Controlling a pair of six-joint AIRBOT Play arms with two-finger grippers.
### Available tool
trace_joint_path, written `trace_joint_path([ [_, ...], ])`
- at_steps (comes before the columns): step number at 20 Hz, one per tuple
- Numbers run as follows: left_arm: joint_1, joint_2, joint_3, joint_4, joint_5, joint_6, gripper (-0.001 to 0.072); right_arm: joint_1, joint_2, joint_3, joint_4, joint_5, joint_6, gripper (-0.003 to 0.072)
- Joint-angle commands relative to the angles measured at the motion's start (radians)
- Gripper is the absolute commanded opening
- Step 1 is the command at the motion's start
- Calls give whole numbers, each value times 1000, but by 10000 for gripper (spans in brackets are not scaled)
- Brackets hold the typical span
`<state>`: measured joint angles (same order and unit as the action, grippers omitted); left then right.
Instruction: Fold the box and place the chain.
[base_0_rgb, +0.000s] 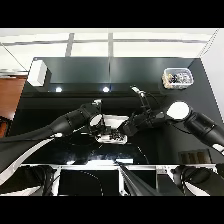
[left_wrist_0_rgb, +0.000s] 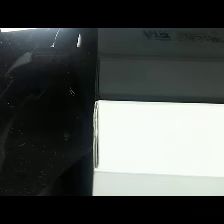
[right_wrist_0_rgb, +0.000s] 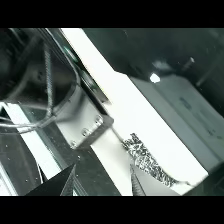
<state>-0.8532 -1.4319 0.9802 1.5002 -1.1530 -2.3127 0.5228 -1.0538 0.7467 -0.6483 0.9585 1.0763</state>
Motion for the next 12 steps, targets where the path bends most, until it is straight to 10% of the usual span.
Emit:
trace_joint_path([
  [1, 0, 0, 0, -21, -10, 6, 33, -93, 24, 0, -44, 103, 12, 418],
  [12, -4, -24, 35, -50, 121, -136, 30, -535, 334, 2, -106, 319, 12, 418],
])
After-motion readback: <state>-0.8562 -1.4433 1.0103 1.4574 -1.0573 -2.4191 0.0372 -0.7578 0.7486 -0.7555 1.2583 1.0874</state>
